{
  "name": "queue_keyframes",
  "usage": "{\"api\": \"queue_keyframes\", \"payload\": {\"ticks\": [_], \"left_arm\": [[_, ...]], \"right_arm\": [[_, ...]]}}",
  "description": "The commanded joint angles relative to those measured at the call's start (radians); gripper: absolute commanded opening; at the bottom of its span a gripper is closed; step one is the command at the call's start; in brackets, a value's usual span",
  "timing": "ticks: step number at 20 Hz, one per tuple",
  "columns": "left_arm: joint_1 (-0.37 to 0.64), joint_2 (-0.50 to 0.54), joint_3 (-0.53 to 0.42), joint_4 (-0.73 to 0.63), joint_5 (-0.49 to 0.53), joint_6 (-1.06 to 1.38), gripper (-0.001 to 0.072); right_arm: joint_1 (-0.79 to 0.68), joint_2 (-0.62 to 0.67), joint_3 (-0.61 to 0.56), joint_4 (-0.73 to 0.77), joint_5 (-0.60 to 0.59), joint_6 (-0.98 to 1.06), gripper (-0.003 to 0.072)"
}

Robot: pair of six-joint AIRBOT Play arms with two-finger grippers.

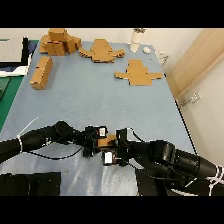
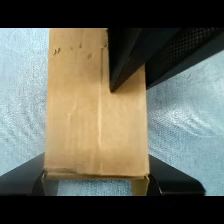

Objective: Fold the box.

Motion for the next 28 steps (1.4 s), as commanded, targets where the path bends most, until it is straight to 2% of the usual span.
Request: {"api": "queue_keyframes", "payload": {"ticks": [1, 2, 6, 7, 9, 10, 12, 14, 15, 18, 22, 23, 28], "left_arm": [[0.0, 0.0, 0.001, 0.0, 0.0, 0.0, 0.0472], [0.0, 0.0, 0.001, 0.0, 0.0, 0.0, 0.0473], [0.0, 0.0, 0.001, 0.0, 0.0, 0.0, 0.0473], [0.0, 0.0, 0.001, 0.0, 0.0, 0.0, 0.0472], [0.0, 0.0, 0.001, 0.0, 0.0, 0.0, 0.0473], [0.0, 0.0, 0.0, 0.0, 0.0, 0.0, 0.0472], [0.0, 0.0, 0.001, 0.0, 0.0, 0.0, 0.0472], [0.0, 0.0, 0.001, 0.0, 0.0, 0.0, 0.0472], [0.0, 0.0, 0.001, 0.0, 0.0, 0.0, 0.0472], [0.0, 0.0, 0.001, 0.0, 0.0, 0.0, 0.0472], [0.0, 0.0, 0.001, 0.0, 0.0, 0.0, 0.0472], [0.0, 0.0, 0.001, 0.0, 0.0, 0.0, 0.0472], [0.0, 0.0, 0.001, 0.0, 0.0, 0.0, 0.0472]], "right_arm": [[0.0, 0.026, 0.001, 0.065, -0.002, 0.003, 0.0277], [0.0, 0.047, 0.001, 0.074, -0.004, 0.003, 0.0353], [-0.001, 0.129, 0.001, 0.077, -0.045, 0.098, 0.0357], [-0.002, 0.156, 0.001, 0.078, -0.047, 0.181, 0.0357], [-0.003, 0.222, 0.009, 0.106, -0.054, 0.491, 0.034], [-0.003, 0.254, 0.011, 0.116, -0.063, 0.674, 0.032], [-0.003, 0.297, 0.011, 0.117, -0.121, 1.002, 0.0002], [-0.003, 0.301, 0.004, 0.118, -0.19, 1.247, 0.0003], [-0.003, 0.3, -0.012, 0.125, -0.179, 1.352, 0.0003], [-0.003, 0.3, -0.107, 0.132, -0.031, 1.655, 0.0003], [-0.011, 0.268, -0.253, 0.13, 0.342, 1.898, 0.0003], [-0.016, 0.251, -0.262, 0.13, 0.377, 1.913, 0.0003], [-0.021, 0.18, -0.264, 0.133, 0.401, 1.914, 0.0002]]}}
